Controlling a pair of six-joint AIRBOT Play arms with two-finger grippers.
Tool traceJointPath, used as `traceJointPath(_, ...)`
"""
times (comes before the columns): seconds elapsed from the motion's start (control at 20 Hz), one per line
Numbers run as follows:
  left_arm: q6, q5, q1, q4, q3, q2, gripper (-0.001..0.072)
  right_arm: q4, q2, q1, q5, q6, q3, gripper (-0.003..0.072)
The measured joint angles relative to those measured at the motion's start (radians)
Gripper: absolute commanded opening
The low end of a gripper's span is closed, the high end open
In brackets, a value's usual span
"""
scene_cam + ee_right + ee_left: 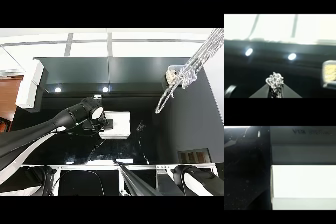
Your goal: Fold the box and place the chain.
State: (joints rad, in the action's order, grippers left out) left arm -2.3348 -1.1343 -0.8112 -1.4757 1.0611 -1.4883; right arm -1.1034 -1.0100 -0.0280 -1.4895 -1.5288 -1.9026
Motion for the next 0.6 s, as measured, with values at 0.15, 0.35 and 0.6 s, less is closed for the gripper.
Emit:
traceJointPath(0.15, 0.000, 0.001, 0.000, 0.000, 0.000, 0.000, 0.0026, 0.017, 0.024, 0.101, -0.084, 0.003, 0.000, 0.0010)
traceJointPath(0.35, 0.000, 0.002, 0.000, 0.000, 0.000, 0.000, 0.0026, 0.084, 0.033, 0.211, -0.140, 0.019, 0.000, 0.0010)
traceJointPath(0.6, 0.000, 0.004, 0.000, 0.000, 0.000, 0.000, 0.0026, 0.141, 0.031, 0.320, -0.087, 0.025, 0.055, 0.0010)
